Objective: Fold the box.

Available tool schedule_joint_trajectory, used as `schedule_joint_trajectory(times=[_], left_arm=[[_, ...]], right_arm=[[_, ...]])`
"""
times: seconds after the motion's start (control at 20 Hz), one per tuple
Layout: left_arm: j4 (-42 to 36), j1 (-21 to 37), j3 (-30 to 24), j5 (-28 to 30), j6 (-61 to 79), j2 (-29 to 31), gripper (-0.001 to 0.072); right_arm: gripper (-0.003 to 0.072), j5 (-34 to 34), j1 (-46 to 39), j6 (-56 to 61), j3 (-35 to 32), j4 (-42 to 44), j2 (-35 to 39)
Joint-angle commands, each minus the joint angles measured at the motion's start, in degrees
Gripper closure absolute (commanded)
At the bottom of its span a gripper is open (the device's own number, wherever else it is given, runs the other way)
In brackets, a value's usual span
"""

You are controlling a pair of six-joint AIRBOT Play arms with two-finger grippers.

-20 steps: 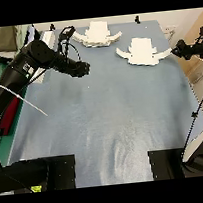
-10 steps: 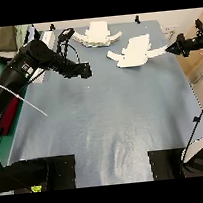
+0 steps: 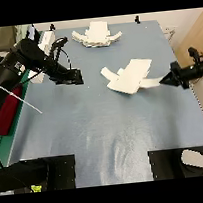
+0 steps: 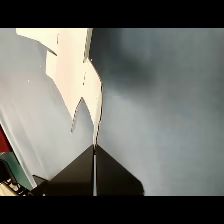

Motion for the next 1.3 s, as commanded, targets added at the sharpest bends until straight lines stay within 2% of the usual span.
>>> schedule_joint_trajectory(times=[0.0, 0.1, 0.15, 0.25, 0.45, 0.5, 0.55, 0.7, 0.95, 1.1, 1.2, 1.25], left_arm=[[-0.13, 0.83, 0.07, -2.99, 2.56, -0.02, 0.0081], [-0.11, 0.85, 0.07, -2.99, 2.75, -0.02, 0.0082], [-0.11, 0.85, 0.07, -2.99, 2.75, -0.02, 0.0082], [-0.11, 0.85, 0.07, -2.99, 2.75, -0.02, 0.0081], [-0.11, 0.85, 0.07, -3.02, 2.73, -0.02, 0.0081], [-0.11, 0.85, 0.07, -3.02, 2.75, -0.02, 0.0081], [-0.09, 0.85, 0.07, -3.02, 2.75, -0.02, 0.0081], [-0.09, 0.85, 0.07, -2.99, 3.15, -0.02, 0.0081], [-0.09, 0.85, 0.07, -2.43, 3.34, -0.02, 0.0081], [-0.09, 0.85, 0.07, -2.36, 3.34, -0.02, 0.0081], [-0.09, 0.85, 0.07, -2.36, 3.32, -0.02, 0.0081], [-0.09, 0.85, 0.07, -2.38, 3.32, -0.02, 0.0081]], right_arm=[[0.0684, -3.28, 0.17, 4.68, -17.62, -4.00, 15.13], [0.0682, -5.64, 0.15, 4.68, -22.34, -5.20, 18.71], [0.0653, -7.10, 0.17, 4.66, -23.65, -5.75, 19.34], [0.0346, -9.77, 0.17, 5.03, -24.79, -6.08, 19.41], [0.0321, -12.74, 0.17, 5.77, -25.07, -8.20, 19.28], [0.0215, -12.46, 0.15, 7.19, -25.07, -10.08, 19.30], [0.0168, -11.65, 0.15, 8.46, -25.07, -12.28, 19.30], [0.0168, -12.35, 0.17, 10.32, -27.08, -12.52, 19.30], [0.0185, -22.58, 0.17, 3.63, -31.85, -1.33, 18.36], [0.0188, -23.93, 0.17, -2.91, -32.13, 5.68, 14.32], [0.0257, -24.61, 0.17, -7.96, -32.13, 11.65, 10.99], [0.0257, -24.61, 0.20, -10.03, -32.13, 14.05, 9.33]])
